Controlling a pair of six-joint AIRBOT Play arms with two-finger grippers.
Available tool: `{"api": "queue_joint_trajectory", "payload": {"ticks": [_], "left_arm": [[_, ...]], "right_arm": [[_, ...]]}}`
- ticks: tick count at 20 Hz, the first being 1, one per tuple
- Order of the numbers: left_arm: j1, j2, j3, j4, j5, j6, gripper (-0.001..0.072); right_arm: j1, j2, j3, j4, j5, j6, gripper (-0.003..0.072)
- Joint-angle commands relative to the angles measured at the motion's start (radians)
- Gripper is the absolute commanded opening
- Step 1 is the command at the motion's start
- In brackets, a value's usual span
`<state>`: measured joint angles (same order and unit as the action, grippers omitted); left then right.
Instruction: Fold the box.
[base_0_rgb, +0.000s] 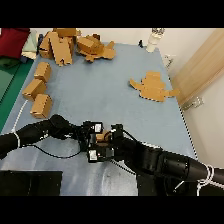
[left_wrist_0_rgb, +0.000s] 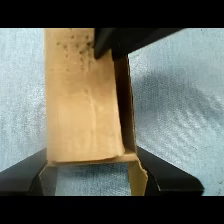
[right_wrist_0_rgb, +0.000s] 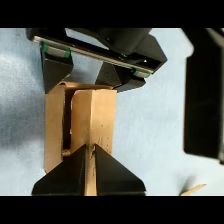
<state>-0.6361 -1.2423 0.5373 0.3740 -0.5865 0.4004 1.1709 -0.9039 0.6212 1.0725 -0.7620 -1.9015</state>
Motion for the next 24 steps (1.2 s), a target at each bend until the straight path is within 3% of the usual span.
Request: {"api": "queue_joint_trajectory", "payload": {"ticks": [1,7,13,15,16,17,18,19,21,23,24], "left_arm": [[0.0,0.001,0.0,0.0,0.0,0.0,0.0402],[0.0,0.001,0.0,0.0,0.001,0.0,0.0403],[0.0,0.001,0.0,0.0,0.0,0.0,0.0403],[0.0,0.001,0.0,0.0,0.001,0.0,0.0403],[0.0,0.001,0.0,0.0,0.001,0.0,0.0402],[0.0,0.001,0.0,0.0,0.001,0.0,0.0403],[0.0,0.001,0.0,0.0,0.001,0.0,0.0403],[0.0,0.001,0.0,0.0,0.001,0.0,0.0403],[0.0,0.001,0.0,0.0,0.001,0.0,0.0402],[0.0,0.001,0.0,0.0,0.001,0.0,0.0403],[0.0,0.001,0.0,0.0,0.001,0.0,0.0403]], "right_arm": [[0.001,-0.001,0.0,0.077,0.002,-0.003,0.0087],[0.001,-0.028,-0.002,0.146,-0.026,-0.003,0.0087],[0.001,0.019,0.0,0.121,-0.033,0.014,0.0112],[0.001,0.055,0.0,0.112,-0.034,0.062,0.0459],[0.001,0.07,0.0,0.107,-0.043,0.094,0.047],[0.001,0.088,0.0,0.098,-0.065,0.16,0.0453],[0.0,0.104,0.0,0.08,-0.097,0.265,0.034],[0.0,0.122,0.0,0.061,-0.148,0.417,0.0002],[-0.012,0.166,-0.013,0.045,-0.198,0.835,0.0001],[-0.019,0.233,-0.079,0.049,-0.119,1.328,0.0001],[-0.018,0.27,-0.135,0.048,-0.024,1.575,0.0001]]}}
